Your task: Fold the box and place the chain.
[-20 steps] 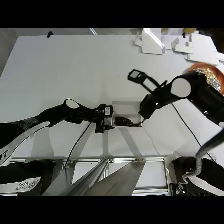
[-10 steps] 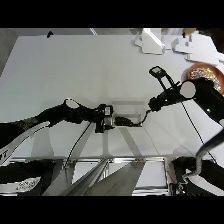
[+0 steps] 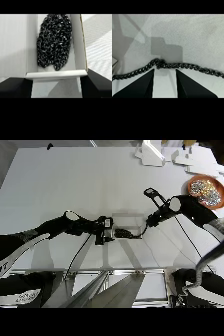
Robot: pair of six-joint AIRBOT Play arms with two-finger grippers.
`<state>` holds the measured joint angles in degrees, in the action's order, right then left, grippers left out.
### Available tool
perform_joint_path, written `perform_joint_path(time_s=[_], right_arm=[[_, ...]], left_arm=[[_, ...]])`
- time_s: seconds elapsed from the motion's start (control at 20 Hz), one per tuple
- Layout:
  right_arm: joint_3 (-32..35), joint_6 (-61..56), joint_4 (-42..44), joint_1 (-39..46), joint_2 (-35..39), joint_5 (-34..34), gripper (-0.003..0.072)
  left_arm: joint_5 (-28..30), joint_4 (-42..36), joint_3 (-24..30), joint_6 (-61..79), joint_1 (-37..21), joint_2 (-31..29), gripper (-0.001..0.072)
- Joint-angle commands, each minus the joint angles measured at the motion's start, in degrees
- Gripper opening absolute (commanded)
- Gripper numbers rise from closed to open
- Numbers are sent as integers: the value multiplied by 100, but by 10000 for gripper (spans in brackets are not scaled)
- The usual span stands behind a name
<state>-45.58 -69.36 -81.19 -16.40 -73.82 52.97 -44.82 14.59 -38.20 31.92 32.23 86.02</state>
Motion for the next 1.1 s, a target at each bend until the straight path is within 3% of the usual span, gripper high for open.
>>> perform_joint_path(time_s=[0.0,0.5,0.8,0.95,1.05], right_arm=[[9,24,0,4,-66,-114,275],[85,20,44,2,-170,-57,251],[85,22,280,2,-221,-146,99],[85,22,345,2,-221,-144,98],[85,48,326,-50,-219,-114,37]], left_arm=[[0,2,0,0,0,-2,254],[0,0,0,0,0,-2,254],[0,0,0,0,0,-2,254],[0,0,0,0,0,-2,254],[0,0,0,0,0,-2,254]])
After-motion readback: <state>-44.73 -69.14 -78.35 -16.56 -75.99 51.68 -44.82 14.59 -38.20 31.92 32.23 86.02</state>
